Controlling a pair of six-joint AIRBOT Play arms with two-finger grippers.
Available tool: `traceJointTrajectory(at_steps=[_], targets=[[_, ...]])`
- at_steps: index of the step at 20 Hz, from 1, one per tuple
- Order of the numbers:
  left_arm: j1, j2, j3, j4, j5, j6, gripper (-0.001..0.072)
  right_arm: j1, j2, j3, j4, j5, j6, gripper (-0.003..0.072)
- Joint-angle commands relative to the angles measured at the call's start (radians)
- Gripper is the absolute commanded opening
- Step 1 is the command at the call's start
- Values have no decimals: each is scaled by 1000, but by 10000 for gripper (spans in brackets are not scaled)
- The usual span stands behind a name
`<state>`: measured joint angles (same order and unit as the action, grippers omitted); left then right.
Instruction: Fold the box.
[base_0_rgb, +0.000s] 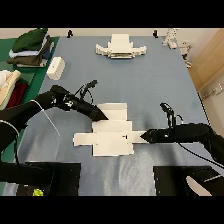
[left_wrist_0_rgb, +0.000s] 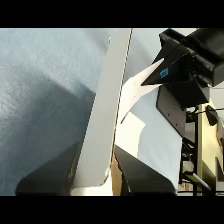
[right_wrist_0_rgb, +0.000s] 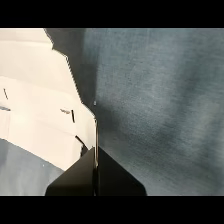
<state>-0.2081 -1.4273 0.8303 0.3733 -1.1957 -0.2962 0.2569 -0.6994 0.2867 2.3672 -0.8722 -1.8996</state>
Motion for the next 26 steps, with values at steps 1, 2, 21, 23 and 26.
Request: traceJointTrajectory(at_steps=[1,2,21,23,26], targets=[[-1,0,3,36,-23,-6,103,1,-4,1,0,0,0,2],[0,0,3,49,-29,-2,18,1,-4,1,0,0,0,1],[-6,79,3,-29,1,365,15,1,-4,123,-299,0,121,345],[-19,129,2,-29,42,394,14,1,-4,163,-415,0,195,364],[-67,219,-25,-30,116,480,12,1,-4,232,-575,0,338,374]])
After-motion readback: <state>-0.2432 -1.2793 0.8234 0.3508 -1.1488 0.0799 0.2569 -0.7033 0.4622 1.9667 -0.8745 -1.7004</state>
